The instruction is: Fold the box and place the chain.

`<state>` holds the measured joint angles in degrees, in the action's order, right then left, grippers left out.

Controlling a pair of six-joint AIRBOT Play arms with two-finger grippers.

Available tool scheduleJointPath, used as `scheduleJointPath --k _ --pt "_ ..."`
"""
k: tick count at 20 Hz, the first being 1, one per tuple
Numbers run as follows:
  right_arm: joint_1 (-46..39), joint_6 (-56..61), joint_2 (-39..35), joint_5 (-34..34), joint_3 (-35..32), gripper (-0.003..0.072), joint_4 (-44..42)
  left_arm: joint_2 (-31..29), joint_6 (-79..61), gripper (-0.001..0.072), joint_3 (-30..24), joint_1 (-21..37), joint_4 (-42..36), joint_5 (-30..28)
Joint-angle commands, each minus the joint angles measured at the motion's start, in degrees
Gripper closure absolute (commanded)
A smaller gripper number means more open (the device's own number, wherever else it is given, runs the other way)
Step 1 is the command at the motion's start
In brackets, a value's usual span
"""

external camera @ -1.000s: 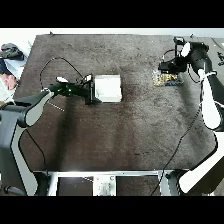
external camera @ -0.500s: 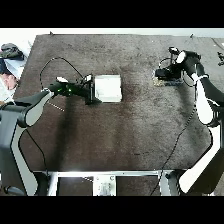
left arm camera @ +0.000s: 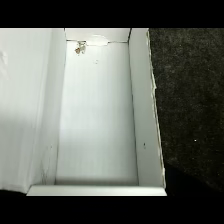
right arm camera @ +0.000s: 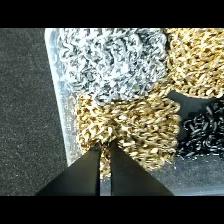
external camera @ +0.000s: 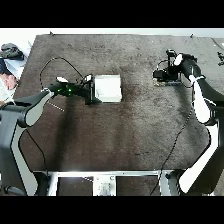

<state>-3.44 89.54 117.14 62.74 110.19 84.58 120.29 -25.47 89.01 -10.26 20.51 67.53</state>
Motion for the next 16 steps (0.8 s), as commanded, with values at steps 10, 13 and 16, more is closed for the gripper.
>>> scheduleJointPath --k 10,13,16 --pt "0.1 -1.4 -7.8 2.0 0.1 0.0674 0.4 0.0 0.0 0.0232 0.0 0.0 0.0 0.0" --pt "0.1 -3.7 -14.4 4.1 0.1 0.0674 0.0 0.0 0.0 0.0232 0.0 0.0 0.0 0.0" --pt "0.3 -5.9 -20.9 4.5 0.1 0.0674 0.0 0.0 0.0 0.0232 0.0 0.0 0.0 0.0"
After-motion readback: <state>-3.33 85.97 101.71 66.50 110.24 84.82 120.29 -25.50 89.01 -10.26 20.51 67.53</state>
